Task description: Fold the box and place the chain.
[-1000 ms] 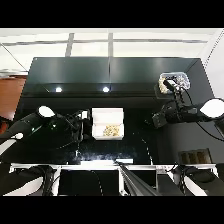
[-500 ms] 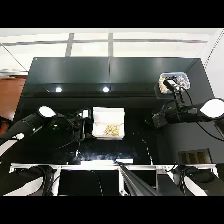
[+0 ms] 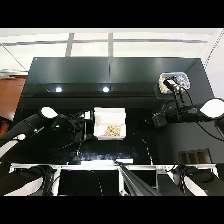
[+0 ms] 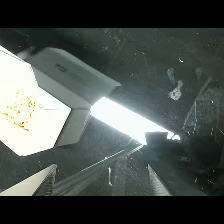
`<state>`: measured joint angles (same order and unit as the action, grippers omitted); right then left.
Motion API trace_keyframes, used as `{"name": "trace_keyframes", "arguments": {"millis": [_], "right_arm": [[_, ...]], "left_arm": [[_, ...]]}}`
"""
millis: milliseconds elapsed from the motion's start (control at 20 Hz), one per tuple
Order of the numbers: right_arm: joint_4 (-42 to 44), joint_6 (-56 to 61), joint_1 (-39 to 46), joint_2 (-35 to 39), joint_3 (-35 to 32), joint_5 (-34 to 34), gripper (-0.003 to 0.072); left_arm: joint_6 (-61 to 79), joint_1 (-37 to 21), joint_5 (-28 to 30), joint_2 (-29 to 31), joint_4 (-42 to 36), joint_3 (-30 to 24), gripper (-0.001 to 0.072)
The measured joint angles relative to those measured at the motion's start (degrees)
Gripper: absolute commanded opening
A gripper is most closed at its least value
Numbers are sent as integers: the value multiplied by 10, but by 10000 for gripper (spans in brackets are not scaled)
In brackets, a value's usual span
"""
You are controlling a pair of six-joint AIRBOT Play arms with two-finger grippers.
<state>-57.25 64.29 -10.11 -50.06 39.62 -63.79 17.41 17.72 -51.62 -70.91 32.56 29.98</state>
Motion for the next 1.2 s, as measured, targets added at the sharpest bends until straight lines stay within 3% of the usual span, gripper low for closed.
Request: {"name": "trace_keyframes", "arguments": {"millis": [400, 450, 550, 600, 700, 1050, 1200], "right_arm": [[0, 0, 0, 0, 0, 4, 653], [0, 0, 0, 0, 0, 5, 653], [0, 0, 0, 0, 0, 7, 653], [0, 0, 0, 0, 0, 9, 653], [0, 0, 0, 0, 0, 9, 653], [17, 20, -6, -2, 4, 30, 654], [28, 36, -32, -24, 38, 59, 656]], "left_arm": [[0, 2, 1, 0, 1, 0, 683], [0, 2, 2, 0, 1, 0, 656], [0, 2, 1, 0, 1, 0, 463], [0, 2, 2, 0, 1, 0, 459], [0, 2, 2, 0, 2, 0, 377], [0, 2, 2, 0, 2, 0, 377], [0, 2, 2, 0, 2, 0, 377]]}}
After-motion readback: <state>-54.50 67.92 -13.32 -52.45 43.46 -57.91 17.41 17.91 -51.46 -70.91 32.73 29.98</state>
